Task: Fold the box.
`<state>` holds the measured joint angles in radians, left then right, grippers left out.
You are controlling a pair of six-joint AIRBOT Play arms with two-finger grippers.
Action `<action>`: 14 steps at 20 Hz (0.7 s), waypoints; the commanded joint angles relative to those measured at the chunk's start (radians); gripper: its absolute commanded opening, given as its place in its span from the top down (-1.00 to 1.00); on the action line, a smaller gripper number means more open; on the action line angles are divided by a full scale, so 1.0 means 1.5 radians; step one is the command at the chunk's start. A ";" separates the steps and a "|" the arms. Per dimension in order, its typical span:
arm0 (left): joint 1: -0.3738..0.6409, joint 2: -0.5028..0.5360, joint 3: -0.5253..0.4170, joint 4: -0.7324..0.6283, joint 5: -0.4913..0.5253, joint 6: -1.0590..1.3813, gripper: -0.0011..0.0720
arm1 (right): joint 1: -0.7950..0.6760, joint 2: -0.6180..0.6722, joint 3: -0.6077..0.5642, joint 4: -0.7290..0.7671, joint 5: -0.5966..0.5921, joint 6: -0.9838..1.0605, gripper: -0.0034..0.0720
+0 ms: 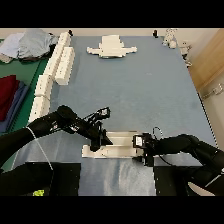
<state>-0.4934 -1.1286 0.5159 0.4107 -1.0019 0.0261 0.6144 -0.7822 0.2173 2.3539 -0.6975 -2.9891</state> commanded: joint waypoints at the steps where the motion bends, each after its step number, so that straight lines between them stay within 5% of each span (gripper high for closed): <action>1: 0.000 0.000 0.001 0.001 -0.001 0.000 0.93 | -0.009 0.011 -0.001 -0.002 -0.014 0.006 -0.66; 12: 0.000 0.000 0.001 0.001 -0.001 0.000 0.93 | -0.012 -0.016 -0.004 0.007 -0.012 0.005 -0.66; 14: 0.000 0.000 0.001 0.001 -0.001 0.000 0.93 | -0.012 -0.017 -0.004 0.007 -0.012 0.005 -0.45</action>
<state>-0.4934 -1.1290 0.5159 0.4110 -1.0027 0.0261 0.5964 -0.7986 0.2111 2.3611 -0.7155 -2.9826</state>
